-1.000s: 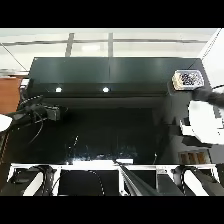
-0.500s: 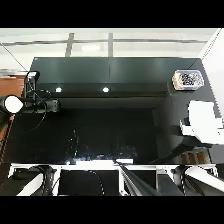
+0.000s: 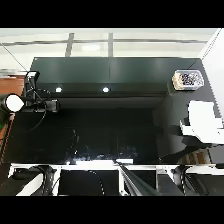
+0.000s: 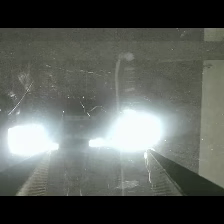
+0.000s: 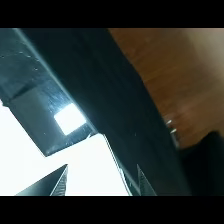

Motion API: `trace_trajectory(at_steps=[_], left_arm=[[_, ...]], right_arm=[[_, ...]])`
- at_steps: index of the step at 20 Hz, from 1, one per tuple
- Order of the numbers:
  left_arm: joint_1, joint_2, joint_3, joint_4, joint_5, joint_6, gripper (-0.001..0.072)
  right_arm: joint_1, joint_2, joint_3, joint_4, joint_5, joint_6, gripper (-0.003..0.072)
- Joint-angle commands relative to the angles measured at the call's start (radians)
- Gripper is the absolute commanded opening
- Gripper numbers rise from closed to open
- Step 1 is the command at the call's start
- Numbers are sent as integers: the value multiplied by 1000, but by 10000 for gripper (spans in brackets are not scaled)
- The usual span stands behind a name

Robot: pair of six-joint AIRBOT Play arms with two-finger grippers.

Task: Fold the box and place the chain.

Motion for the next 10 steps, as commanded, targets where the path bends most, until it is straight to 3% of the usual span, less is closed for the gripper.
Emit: trace_trajectory(at_steps=[1, 3, 6, 10], left_arm=[[0, -1, 1, 2, -1, -2, 701], [0, -1, 1, 2, -2, -1, 701], [0, -1, 1, 2, -2, -1, 701], [0, -1, 0, 11, 1, 0, 701]], right_arm=[[27, -22, 20, 0, 10, -120, 312], [45, -22, 21, 2, 38, -203, 23], [62, -21, 20, 76, 126, -249, 18], [90, -12, 7, 307, 301, -229, 17]])
